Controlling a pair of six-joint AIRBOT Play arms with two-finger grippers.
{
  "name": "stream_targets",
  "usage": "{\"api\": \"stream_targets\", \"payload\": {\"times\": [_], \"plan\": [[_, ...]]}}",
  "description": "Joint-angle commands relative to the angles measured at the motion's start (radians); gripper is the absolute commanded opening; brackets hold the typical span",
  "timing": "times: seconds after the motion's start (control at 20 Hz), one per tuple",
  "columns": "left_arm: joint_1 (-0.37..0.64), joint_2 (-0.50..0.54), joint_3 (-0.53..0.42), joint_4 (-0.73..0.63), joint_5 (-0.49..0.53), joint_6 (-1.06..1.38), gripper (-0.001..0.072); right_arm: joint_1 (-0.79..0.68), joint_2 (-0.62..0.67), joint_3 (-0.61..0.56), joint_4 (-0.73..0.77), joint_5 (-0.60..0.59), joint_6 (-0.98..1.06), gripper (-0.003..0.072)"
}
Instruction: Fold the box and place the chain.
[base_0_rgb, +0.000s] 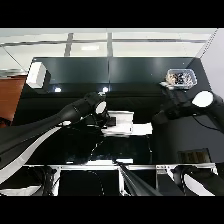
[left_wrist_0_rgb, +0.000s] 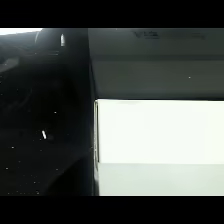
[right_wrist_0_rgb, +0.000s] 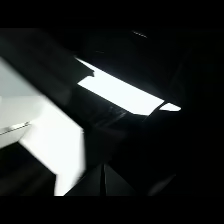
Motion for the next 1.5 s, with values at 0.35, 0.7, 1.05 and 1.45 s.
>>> {"api": "stream_targets", "payload": {"times": [0.35,0.7,1.05,1.45], "plan": [[0.0,0.0,0.0,0.014,0.01,0.029,0.0027,0.039,-0.205,-0.185,0.278,-0.101,0.131,0.002],[0.0,0.0,0.0,0.007,0.013,0.029,0.0028,0.087,-0.216,-0.019,0.449,0.098,-0.068,0.0561],[0.0,0.0,0.0,0.007,0.013,0.029,0.0028,0.171,-0.216,0.013,0.445,0.086,0.041,0.0446],[0.0,-0.001,0.0,0.007,0.028,0.029,0.0028,0.333,-0.217,0.1,0.125,-0.036,0.447,0.0358]]}}
